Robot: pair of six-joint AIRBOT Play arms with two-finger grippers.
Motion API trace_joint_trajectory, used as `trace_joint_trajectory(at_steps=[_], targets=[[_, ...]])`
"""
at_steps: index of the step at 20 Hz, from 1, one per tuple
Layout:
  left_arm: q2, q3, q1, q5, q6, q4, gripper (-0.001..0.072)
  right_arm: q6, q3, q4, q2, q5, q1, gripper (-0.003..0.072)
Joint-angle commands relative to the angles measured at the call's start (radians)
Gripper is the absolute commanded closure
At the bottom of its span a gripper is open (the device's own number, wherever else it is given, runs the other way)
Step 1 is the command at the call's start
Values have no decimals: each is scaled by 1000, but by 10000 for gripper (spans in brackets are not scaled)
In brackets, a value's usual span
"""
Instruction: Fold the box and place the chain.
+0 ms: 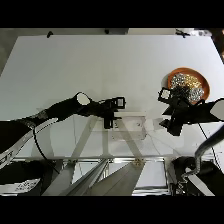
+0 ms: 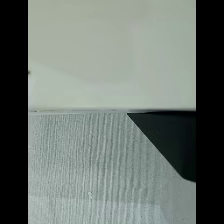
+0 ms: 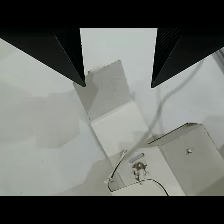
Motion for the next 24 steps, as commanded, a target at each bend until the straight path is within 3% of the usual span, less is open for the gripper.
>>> trace_joint_trajectory(at_steps=[1, 20, 21, 23, 24], targets=[[-1, 0, 0, 0, 0, 3, 703, -2, 0, 1, -1, 0, 0, 230], [-23, 0, -2, 0, -7, -1, 699, -3, 0, 1, 0, 45, 0, 235], [-23, 0, -2, 0, -7, -1, 699, -18, 0, 1, 0, 46, 0, 299], [-23, 0, -2, 0, -7, -1, 699, -56, 0, 1, 0, 49, 0, 591], [-23, 0, -2, 0, -7, -1, 699, -56, 0, 3, 0, 55, 0, 673]])
